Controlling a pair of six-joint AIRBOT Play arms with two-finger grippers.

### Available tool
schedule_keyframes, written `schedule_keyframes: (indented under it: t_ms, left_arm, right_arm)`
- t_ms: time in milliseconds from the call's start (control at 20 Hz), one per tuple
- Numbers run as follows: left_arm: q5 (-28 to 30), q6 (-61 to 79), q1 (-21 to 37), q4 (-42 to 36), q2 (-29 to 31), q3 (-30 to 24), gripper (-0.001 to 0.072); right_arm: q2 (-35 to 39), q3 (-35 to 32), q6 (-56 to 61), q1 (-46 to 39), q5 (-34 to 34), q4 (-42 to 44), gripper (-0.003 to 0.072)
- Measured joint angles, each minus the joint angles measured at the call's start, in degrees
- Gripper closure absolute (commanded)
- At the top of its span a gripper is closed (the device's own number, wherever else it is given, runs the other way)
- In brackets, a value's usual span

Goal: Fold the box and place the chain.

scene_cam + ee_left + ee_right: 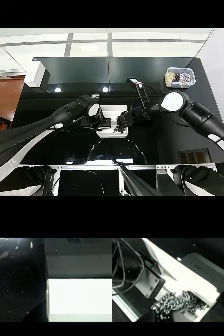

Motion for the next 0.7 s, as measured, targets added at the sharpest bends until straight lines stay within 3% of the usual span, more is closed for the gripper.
schedule_keyframes:
  t_ms: [200, 550, 700]
  left_arm:
    - [0.0, 0.0, 0.0, 0.0, 0.0, 0.0, 0.0682]
    - [0.1, 0.0, 0.0, 0.0, 0.0, 0.0, 0.0682]
    - [0.1, 0.0, 0.0, -0.1, 0.0, 0.0, 0.0682]
  right_arm:
    - [0.0, 0.4, 0.3, -2.0, 4.1, -3.9, 0.0308]
    - [7.9, 0.7, 1.7, -15.9, 17.0, -21.6, 0.0307]
    - [9.2, -0.9, 2.0, -20.3, 19.4, -25.2, 0.0307]
